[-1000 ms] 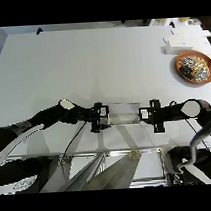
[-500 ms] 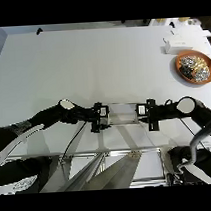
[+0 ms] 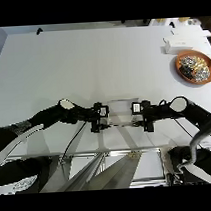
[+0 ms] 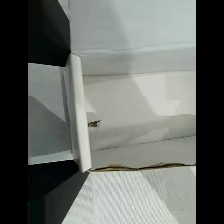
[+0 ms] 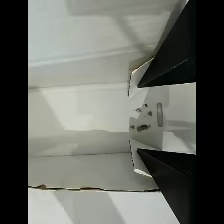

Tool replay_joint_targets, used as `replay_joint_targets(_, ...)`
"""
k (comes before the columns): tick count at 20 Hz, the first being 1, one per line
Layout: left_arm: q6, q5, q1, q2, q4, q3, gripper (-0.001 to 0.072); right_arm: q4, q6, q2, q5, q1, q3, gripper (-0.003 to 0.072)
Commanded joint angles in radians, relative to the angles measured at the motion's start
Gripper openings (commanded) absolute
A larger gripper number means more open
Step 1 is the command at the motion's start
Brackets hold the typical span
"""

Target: Fold the box and place the chain.

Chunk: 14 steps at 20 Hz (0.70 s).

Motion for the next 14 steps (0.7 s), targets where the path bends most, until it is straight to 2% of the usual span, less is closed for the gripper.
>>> replay_joint_targets(1,0.001,0.001,0.0,0.0,0.0,0.0,0.0208,0.024,0.011,-0.007,0.001,0.005,0.0,0.0456)
replay_joint_targets(2,0.001,0.001,0.0,0.0,0.0,0.0,0.0208,0.016,0.034,0.003,0.001,0.005,0.0,0.0445)
replay_joint_targets(3,0.001,0.001,0.0,0.0,0.0,0.0,0.0208,-0.003,0.073,0.022,0.002,0.004,0.0,0.0365)
replay_joint_targets(4,0.001,0.001,0.0,0.0,0.0,0.0,0.0208,-0.046,0.133,0.057,0.005,0.004,0.0,0.0228)
replay_joint_targets(5,0.001,0.001,0.0,0.0,0.0,0.0,0.0208,-0.098,0.195,0.098,0.012,0.004,0.0,0.0131)
replay_joint_targets(8,0.001,0.001,0.0,0.0,0.0,0.0,0.0208,-0.205,0.399,0.251,0.094,-0.055,0.0,0.01)
replay_joint_targets(9,0.001,0.001,0.0,0.0,0.0,0.0,0.0208,-0.217,0.484,0.291,0.123,-0.1,0.0,0.0037)
replay_joint_targets(10,0.001,0.001,0.0,0.0,0.0,0.0,0.0208,-0.233,0.596,0.325,0.138,-0.16,0.0,0.0015)
replay_joint_targets(14,0.001,0.001,0.0,0.0,0.0,0.0,0.0208,-0.27,1.093,0.367,0.109,-0.418,0.013,0.0014)
